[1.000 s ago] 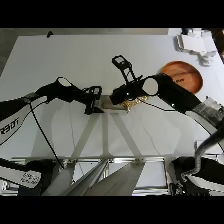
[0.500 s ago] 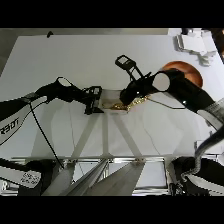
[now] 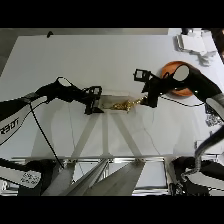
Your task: Fold the box and place the chain.
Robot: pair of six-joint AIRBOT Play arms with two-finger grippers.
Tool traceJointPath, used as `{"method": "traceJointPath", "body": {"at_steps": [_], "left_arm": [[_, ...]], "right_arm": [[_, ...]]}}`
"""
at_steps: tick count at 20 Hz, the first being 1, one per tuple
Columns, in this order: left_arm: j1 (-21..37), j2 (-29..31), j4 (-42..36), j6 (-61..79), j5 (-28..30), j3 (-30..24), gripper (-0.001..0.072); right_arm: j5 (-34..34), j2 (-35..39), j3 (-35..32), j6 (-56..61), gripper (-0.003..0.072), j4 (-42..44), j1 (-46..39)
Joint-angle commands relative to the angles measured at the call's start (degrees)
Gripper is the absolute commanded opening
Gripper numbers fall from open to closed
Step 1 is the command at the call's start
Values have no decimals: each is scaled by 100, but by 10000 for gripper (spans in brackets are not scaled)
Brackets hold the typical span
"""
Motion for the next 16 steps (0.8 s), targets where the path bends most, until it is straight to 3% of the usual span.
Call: {"method": "traceJointPath", "body": {"at_steps": [1, 4, 6, 10, 12, 16], "left_arm": [[-2, 2, 2, 0, 0, -2, 115], [-2, 2, 2, 0, 0, -2, 115], [-2, 2, 2, 0, 0, -2, 115], [-2, 2, 2, 0, 0, -2, 115], [-4, 2, 2, 0, 0, -2, 115], [-2, 2, 2, 0, 0, -2, 115]], "right_arm": [[-155, -487, -240, -2175, 632, 1220, -131], [-190, -1043, -240, -2347, 630, 2382, -125], [-177, -1325, -240, -2463, 607, 2487, -44], [-179, -1440, -240, -2428, 331, 2444, 28], [-188, -1429, -240, -2166, 9, 2284, 28], [-221, -1276, -240, -739, 10, 1556, 28]]}}
